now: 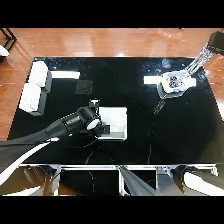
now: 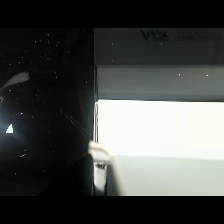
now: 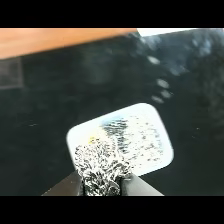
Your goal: Fold the box and place the chain.
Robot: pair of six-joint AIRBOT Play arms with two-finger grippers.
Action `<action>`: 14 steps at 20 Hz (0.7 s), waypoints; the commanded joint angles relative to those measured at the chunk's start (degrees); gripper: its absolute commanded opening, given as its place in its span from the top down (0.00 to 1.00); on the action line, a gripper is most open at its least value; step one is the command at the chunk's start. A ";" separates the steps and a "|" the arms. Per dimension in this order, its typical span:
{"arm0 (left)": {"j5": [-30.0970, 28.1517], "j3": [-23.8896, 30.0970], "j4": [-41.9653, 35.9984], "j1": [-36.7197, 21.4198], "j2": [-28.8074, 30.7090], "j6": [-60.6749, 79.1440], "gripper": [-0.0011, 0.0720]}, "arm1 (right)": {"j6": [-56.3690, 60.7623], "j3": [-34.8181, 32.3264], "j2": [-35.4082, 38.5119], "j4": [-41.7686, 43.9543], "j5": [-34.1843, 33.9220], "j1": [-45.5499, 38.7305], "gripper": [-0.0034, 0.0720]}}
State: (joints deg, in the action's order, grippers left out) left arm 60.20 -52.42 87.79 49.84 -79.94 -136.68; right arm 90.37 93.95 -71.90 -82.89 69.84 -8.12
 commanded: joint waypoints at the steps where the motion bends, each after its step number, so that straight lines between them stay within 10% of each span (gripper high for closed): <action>1: 0.07 0.02 0.00 0.00 -0.02 0.02 0.96 | -3.87 -4.35 9.70 3.89 5.86 3.17 0.93; 9: 0.28 0.02 0.00 0.02 -0.02 0.00 0.96 | -4.44 -20.00 25.94 9.75 18.45 23.93 0.93; 14: 0.07 0.02 0.02 0.02 -0.02 0.02 0.96 | -2.01 -26.05 25.99 18.38 12.28 35.65 0.93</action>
